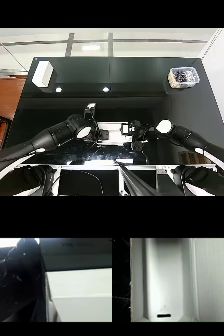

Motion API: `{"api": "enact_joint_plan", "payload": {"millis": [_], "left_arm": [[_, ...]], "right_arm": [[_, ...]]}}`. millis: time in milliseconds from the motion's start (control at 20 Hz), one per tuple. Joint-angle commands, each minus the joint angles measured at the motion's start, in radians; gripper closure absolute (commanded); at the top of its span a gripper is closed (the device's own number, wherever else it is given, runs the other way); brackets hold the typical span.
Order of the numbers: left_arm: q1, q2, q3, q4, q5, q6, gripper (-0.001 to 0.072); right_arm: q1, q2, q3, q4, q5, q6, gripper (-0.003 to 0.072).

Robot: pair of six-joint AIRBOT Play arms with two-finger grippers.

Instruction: Fold the box and place the chain.

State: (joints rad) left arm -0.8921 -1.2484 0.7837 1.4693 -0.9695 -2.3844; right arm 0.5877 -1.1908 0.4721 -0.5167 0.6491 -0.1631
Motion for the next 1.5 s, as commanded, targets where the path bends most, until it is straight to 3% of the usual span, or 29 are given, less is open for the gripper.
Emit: {"api": "enact_joint_plan", "payload": {"millis": [0, 450, 550, 650, 1450], "left_arm": [[-0.002, -0.013, 0.011, 0.011, -0.003, -0.032, 0.0426], [-0.002, -0.082, 0.085, 0.015, -0.1, -0.028, 0.0436], [-0.002, -0.082, 0.085, 0.015, -0.103, -0.028, 0.0438], [-0.002, -0.082, 0.085, 0.015, -0.097, -0.028, 0.0484], [-0.002, -0.103, 0.085, 0.007, -0.08, -0.029, 0.0484]], "right_arm": [[0.0, 0.0, 0.0, 0.0, 0.0, 0.0, 0.0151], [0.001, 0.0, 0.0, 0.0, 0.001, 0.0, 0.0151], [0.001, 0.0, 0.0, 0.0, 0.001, 0.0, 0.0151], [0.001, 0.0, 0.0, 0.0, 0.001, 0.0, 0.0151], [0.001, 0.0, 0.0, 0.0, 0.0, 0.0, 0.0151]]}}
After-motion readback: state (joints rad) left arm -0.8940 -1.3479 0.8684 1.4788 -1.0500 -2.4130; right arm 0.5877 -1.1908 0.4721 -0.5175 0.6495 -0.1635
